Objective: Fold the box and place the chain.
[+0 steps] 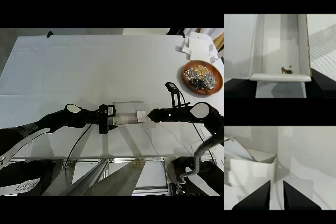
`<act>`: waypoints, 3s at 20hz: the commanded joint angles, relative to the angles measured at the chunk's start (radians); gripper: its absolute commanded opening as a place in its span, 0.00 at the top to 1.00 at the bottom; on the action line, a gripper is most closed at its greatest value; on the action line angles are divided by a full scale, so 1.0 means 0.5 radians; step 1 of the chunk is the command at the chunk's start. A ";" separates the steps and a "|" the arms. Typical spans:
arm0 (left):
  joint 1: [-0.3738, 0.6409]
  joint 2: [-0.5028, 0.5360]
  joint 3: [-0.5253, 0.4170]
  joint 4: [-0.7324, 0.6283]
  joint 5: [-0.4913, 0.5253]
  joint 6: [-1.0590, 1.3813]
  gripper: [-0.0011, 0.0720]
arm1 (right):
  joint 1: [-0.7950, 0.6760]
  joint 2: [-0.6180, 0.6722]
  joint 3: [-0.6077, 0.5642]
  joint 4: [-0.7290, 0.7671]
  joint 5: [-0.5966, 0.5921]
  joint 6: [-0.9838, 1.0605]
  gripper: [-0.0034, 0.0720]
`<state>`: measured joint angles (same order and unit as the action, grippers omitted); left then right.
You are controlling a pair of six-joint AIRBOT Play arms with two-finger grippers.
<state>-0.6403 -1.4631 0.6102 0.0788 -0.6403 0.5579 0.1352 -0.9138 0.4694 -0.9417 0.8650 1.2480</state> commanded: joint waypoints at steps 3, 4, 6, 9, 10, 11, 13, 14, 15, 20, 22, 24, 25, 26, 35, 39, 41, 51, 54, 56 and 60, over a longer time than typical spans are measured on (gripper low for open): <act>0.002 0.002 0.002 0.001 0.000 -0.001 0.80 | 0.002 0.038 0.000 0.077 0.052 -0.064 0.70; 0.002 0.002 0.002 0.001 0.001 -0.001 0.80 | 0.002 0.037 0.000 0.109 0.050 -0.101 0.70; 0.002 0.002 0.002 0.001 0.001 -0.001 0.80 | 0.002 0.036 0.000 0.105 0.033 -0.105 0.67; 0.002 0.002 0.002 0.001 0.001 -0.001 0.80 | -0.001 0.037 0.000 -0.066 0.005 -0.031 0.62; 0.002 0.002 0.002 0.001 0.001 -0.001 0.80 | -0.001 0.039 0.000 -0.171 -0.007 0.058 0.67; 0.002 0.002 0.002 0.001 0.001 -0.001 0.80 | -0.001 0.040 0.000 -0.263 -0.013 0.130 0.75; 0.002 0.002 0.002 0.001 0.001 -0.001 0.80 | -0.001 0.040 0.000 -0.404 -0.018 0.238 0.77; 0.002 0.002 0.002 0.001 0.001 -0.001 0.80 | -0.001 0.040 0.000 -0.443 -0.018 0.277 0.84; 0.002 0.002 0.002 0.001 0.001 -0.001 0.80 | -0.001 0.039 0.000 -0.475 -0.021 0.301 0.87; 0.002 0.002 0.002 0.001 0.001 -0.001 0.80 | -0.001 -0.038 -0.002 -0.509 -0.089 0.359 0.94; 0.002 0.002 0.002 0.001 0.001 -0.001 0.80 | 0.000 -0.121 -0.002 -0.501 -0.116 0.375 0.94; 0.002 0.002 0.002 0.001 0.001 -0.001 0.80 | 0.001 -0.220 -0.002 -0.451 -0.150 0.373 0.94; 0.002 0.002 0.002 0.001 0.001 -0.001 0.80 | 0.002 -0.262 -0.002 -0.416 -0.163 0.366 0.94; 0.002 0.002 0.002 0.001 0.001 -0.001 0.80 | 0.002 -0.297 -0.002 -0.379 -0.167 0.365 0.94; 0.002 0.002 0.002 0.001 0.001 -0.001 0.80 | 0.002 -0.311 -0.002 0.037 -0.130 0.042 0.81; 0.002 0.002 0.002 0.001 0.001 -0.001 0.80 | 0.002 -0.220 -0.002 0.075 -0.081 -0.040 0.81; 0.002 0.002 0.002 0.001 0.001 -0.001 0.80 | 0.002 -0.121 -0.002 0.075 -0.078 -0.054 0.81; 0.002 0.002 0.002 0.001 0.001 -0.001 0.80 | 0.191 -0.072 -0.002 0.133 -0.082 -0.053 0.75; 0.002 0.002 0.002 0.001 0.001 -0.001 0.80 | 0.191 -0.071 -0.001 0.132 -0.084 -0.053 0.75; 0.002 0.002 0.002 0.001 0.001 -0.001 0.80 | 0.191 -0.071 0.000 0.117 -0.085 -0.053 0.75; 0.002 0.002 0.002 0.001 0.001 -0.001 0.80 | 0.191 -0.071 0.001 0.028 -0.089 -0.027 0.75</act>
<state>-0.6399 -1.4631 0.6102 0.0792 -0.6399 0.5564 0.2291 -0.9501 0.4690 -0.8982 0.8223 1.2255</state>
